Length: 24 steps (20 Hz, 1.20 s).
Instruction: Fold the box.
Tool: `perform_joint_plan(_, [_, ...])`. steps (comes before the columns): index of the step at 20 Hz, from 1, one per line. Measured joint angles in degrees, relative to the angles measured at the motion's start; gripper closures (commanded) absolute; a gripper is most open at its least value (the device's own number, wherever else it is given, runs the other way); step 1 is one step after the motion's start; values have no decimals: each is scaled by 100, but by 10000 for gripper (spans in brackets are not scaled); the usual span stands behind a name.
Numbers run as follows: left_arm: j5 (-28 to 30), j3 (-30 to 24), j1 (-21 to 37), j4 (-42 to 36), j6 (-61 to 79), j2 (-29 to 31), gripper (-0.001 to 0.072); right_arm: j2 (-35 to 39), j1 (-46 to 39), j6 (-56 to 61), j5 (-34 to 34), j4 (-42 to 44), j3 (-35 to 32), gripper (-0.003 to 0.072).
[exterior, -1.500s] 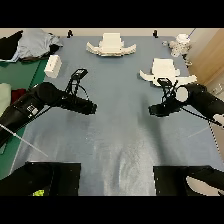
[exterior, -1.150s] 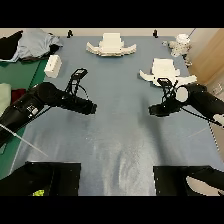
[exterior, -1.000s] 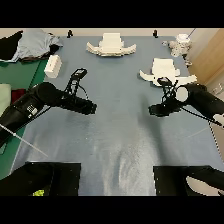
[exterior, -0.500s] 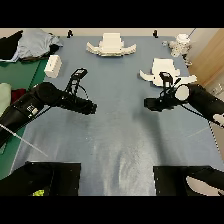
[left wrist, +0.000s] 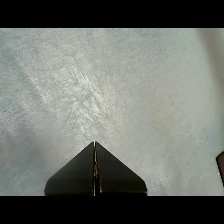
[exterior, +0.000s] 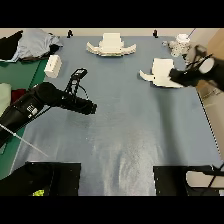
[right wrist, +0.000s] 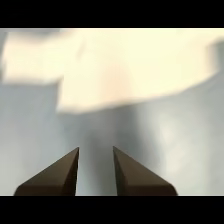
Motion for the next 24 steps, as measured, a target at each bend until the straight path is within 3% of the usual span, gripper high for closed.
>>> perform_joint_plan(4, [2, 0, 0, 0, 0, 0, 696, -1596, -1473, -719, 514, 704, 2028, 302])
perform_joint_plan(10, [2, 0, 0, 0, 0, -2, 696, -3456, -2503, -1926, 981, 2468, 3899, 307])
perform_joint_plan(16, [0, 0, 0, -2, 0, 0, 696, -4356, -2608, -2455, 1202, 3091, 4433, 352])
perform_joint_plan(18, [0, 0, 0, -2, 0, 0, 696, -4463, -2610, -2608, 1233, 3226, 4476, 403])
perform_joint_plan(23, [0, 0, 0, 0, 0, 0, 696, -4557, -2575, -2968, 1574, 3624, 4516, 419])
perform_joint_plan(24, [0, 0, 0, 0, 0, 0, 696, -4568, -2568, -3012, 1672, 3654, 4516, 543])
